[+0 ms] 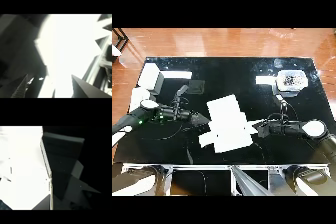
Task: Fold the box and place the chain.
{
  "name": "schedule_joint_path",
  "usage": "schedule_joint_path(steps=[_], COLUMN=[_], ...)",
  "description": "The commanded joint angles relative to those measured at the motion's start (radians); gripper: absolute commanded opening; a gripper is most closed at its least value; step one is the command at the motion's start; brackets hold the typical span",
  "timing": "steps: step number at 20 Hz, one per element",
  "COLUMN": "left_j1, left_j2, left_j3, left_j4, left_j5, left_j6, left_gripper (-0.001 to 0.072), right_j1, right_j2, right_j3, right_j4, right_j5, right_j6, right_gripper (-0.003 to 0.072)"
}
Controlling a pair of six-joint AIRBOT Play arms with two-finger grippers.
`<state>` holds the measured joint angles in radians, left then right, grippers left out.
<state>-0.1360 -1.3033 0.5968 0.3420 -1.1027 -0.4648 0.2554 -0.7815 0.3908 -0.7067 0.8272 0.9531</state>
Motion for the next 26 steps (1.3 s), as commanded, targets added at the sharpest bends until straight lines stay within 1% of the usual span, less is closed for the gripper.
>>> schedule_joint_path(steps=[1, 5, 7, 9, 11, 13, 15, 18, 20, 21, 24, 26], left_j1=[-0.001, -0.013, -0.045, -0.076, -0.102, -0.123, -0.135, -0.138, -0.138, -0.14, -0.148, -0.155], left_j2=[-0.069, -0.115, -0.135, -0.171, -0.216, -0.261, -0.294, -0.314, -0.331, -0.336, -0.344, -0.344], left_j3=[0.001, 0.037, 0.067, 0.102, 0.145, 0.188, 0.225, 0.249, 0.256, 0.256, 0.256, 0.256], left_j4=[-0.098, -0.089, -0.085, -0.073, -0.023, 0.03, 0.048, 0.049, 0.058, 0.065, 0.078, 0.093], left_j5=[-0.071, -0.106, -0.097, -0.081, -0.095, -0.164, -0.22, -0.219, -0.218, -0.211, -0.201, -0.187], left_j6=[0.204, 0.233, 0.283, 0.283, 0.273, 0.248, 0.224, 0.225, 0.224, 0.224, 0.223, 0.222], left_gripper=[0.063, 0.063, 0.0629, 0.063, 0.0629, 0.0618, 0.0618, 0.0618, 0.0616, 0.06, 0.0597, 0.0483], right_j1=[0.013, 0.013, 0.013, 0.013, 0.013, 0.013, 0.013, 0.013, 0.013, 0.013, 0.013, 0.013], right_j2=[0.002, 0.002, 0.002, 0.002, 0.002, 0.002, 0.002, 0.002, 0.002, 0.002, 0.002, 0.002], right_j3=[-0.007, -0.007, -0.007, -0.007, -0.007, -0.007, -0.007, -0.007, -0.007, -0.007, -0.007, -0.007], right_j4=[0.0, 0.0, 0.0, 0.0, 0.0, 0.0, -0.001, -0.002, -0.003, -0.003, -0.005, -0.006], right_j5=[-0.023, -0.018, -0.01, -0.008, -0.003, 0.007, 0.007, 0.005, 0.005, 0.005, 0.005, 0.006], right_j6=[0.024, 0.035, 0.039, 0.046, 0.049, 0.05, 0.05, 0.05, 0.05, 0.05, 0.05, 0.049], right_gripper=[0.002, 0.002, 0.002, 0.002, 0.002, 0.002, 0.002, 0.002, 0.002, 0.002, 0.0021, 0.0021])
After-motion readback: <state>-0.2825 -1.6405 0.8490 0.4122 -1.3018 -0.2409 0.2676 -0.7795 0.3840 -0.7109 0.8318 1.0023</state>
